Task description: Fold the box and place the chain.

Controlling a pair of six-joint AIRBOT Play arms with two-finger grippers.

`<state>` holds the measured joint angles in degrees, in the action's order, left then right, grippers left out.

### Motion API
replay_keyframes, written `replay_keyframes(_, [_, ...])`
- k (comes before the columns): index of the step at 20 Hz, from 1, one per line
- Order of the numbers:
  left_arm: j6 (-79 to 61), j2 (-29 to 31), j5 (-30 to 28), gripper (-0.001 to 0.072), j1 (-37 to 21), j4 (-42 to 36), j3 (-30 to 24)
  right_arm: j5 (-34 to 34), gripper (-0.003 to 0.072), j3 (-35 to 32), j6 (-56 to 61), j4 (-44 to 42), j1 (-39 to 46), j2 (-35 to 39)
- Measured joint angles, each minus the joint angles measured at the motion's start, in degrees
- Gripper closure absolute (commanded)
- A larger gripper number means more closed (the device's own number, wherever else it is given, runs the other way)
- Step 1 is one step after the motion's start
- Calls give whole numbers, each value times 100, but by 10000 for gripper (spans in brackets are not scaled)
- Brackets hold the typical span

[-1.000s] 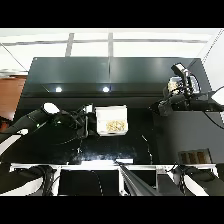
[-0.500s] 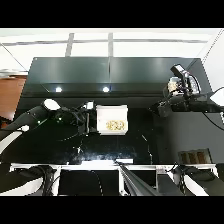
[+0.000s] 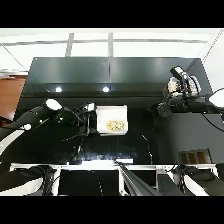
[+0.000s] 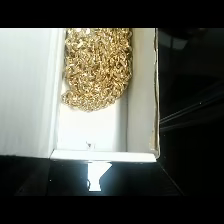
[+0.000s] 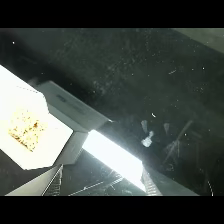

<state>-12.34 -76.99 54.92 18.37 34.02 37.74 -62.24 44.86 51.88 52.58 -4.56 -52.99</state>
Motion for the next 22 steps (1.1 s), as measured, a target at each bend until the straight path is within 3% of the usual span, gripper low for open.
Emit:
replay_keyframes(6, [-35,-98,-129,19,186,96,33,90,111,2,0,-2,-120,-4])
replay_keyframes(7, [-35,-103,-153,56,201,107,37,131,111,2,0,0,-168,-4])
replay_keyframes(8, [-35,-105,-162,145,208,109,37,212,111,2,0,2,-216,-4])
replay_keyframes(11, [-37,-109,-181,241,223,109,39,533,111,2,-2,9,-367,-11])
replay_keyframes(13, [-37,-109,-184,241,227,111,39,820,110,0,0,15,-522,-55])
replay_keyframes(15, [-37,-109,-188,241,227,116,39,1137,2,20,0,11,-745,-149])
replay_keyframes(22, [-37,-109,-203,241,227,138,42,1528,4,850,-133,0,-1397,-1270])
